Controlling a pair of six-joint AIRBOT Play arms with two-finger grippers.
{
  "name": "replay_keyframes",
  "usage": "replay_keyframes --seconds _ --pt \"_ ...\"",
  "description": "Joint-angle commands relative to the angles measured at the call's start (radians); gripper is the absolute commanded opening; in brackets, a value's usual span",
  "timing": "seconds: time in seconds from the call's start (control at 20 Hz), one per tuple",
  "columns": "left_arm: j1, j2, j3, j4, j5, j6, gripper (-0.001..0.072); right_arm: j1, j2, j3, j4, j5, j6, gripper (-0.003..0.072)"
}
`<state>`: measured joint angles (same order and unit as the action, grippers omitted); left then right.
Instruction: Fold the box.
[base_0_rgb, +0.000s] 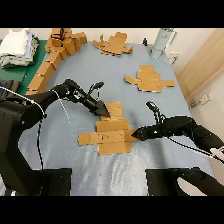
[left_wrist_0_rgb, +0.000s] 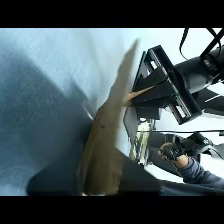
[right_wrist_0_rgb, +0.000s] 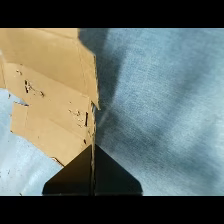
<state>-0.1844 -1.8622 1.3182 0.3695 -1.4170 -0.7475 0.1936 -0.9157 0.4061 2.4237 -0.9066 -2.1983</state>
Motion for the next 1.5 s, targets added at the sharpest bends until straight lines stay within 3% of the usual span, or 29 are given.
replay_keyframes --seconds 0.0,0.2,0.4,0.55,0.6,0.7,0.75,0.85,1.05,1.25,1.3,1.4,1.45 --pt "-0.022 -0.001 0.002 0.014 -0.013 0.001 0.0143 0.001 0.000 0.000 -0.002 0.002 0.001 0.0002" --pt "-0.028 -0.001 0.002 0.017 -0.008 0.002 0.0133 0.001 0.000 0.000 -0.003 0.002 0.001 0.0002" --pt "-0.028 -0.001 0.002 0.016 -0.008 0.013 0.0013 0.001 0.000 0.000 -0.003 0.002 0.001 0.0002" --pt "-0.028 0.000 0.002 0.014 -0.006 0.031 0.0013 0.001 0.000 0.000 -0.003 0.003 0.000 0.0004" --pt "-0.028 0.000 0.002 0.011 -0.003 0.031 0.0013 0.001 0.000 0.000 -0.004 0.011 0.000 0.0047" --pt "-0.028 0.000 0.002 0.008 0.017 0.025 0.0012 -0.001 0.001 0.000 -0.014 0.063 0.003 0.0471" --pt "-0.028 0.001 0.005 0.008 0.030 0.043 0.0011 -0.001 0.001 0.005 -0.037 0.098 0.026 0.0505" --pt "-0.035 0.021 0.012 0.005 0.054 0.129 0.0007 -0.016 0.001 0.038 -0.113 0.146 0.103 0.0509" --pt "-0.098 0.129 -0.015 0.010 0.203 0.272 0.0006 -0.103 0.003 0.182 -0.263 0.140 0.267 0.0509" --pt "-0.198 0.243 -0.119 0.000 0.332 0.476 0.0006 -0.150 0.003 0.293 -0.269 0.143 0.325 0.0504" --pt "-0.220 0.274 -0.158 -0.001 0.377 0.525 0.0006 -0.150 0.001 0.302 -0.266 0.144 0.340 0.0464" --pt "-0.252 0.335 -0.246 -0.029 0.466 0.613 0.0006 -0.150 -0.002 0.302 -0.254 0.142 0.340 0.0219" --pt "-0.259 0.367 -0.293 -0.058 0.500 0.660 0.0006 -0.150 -0.002 0.302 -0.251 0.142 0.340 0.0182"
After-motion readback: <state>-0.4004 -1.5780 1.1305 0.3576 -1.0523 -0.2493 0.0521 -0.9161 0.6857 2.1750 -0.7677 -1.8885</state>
